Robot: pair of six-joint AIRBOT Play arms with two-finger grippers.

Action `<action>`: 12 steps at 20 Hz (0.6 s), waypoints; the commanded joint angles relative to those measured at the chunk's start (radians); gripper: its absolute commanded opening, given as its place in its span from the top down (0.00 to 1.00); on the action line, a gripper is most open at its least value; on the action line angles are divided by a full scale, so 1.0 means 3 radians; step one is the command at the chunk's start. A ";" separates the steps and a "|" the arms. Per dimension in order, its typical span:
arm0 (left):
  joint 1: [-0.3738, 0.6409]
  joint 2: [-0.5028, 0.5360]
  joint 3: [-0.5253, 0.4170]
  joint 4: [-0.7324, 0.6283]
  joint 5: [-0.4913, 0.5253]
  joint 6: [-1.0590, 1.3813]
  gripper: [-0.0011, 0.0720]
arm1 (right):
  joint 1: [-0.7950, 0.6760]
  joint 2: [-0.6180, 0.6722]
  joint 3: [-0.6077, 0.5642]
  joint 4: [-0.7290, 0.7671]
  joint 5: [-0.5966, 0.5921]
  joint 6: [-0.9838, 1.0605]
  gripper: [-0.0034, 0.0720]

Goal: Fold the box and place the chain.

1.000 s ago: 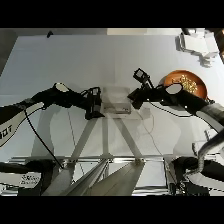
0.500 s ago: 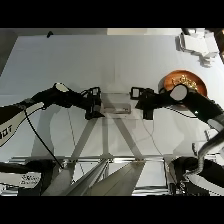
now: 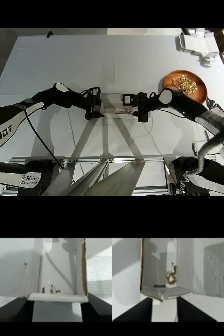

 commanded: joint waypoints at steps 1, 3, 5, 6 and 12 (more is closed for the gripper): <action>0.0000 0.0000 -0.0003 0.0001 0.0001 0.0000 0.45 | 0.0019 -0.0019 0.0001 0.0205 -0.0064 0.0000 0.61; 0.0000 0.0000 -0.0003 0.0001 0.0001 0.0000 0.45 | 0.0019 -0.0019 0.0001 0.0366 -0.0071 -0.0001 0.61; 0.0000 0.0000 -0.0003 0.0001 0.0001 0.0000 0.45 | 0.0019 -0.0019 0.0000 0.0417 -0.0069 0.0000 0.62; 0.0000 0.0000 -0.0003 0.0001 0.0001 0.0000 0.45 | 0.0019 -0.0018 0.0001 0.0431 -0.0069 0.0000 0.65; 0.0000 0.0000 -0.0003 0.0001 0.0001 0.0000 0.45 | 0.0019 -0.0019 0.0001 0.0624 -0.0067 -0.0001 0.51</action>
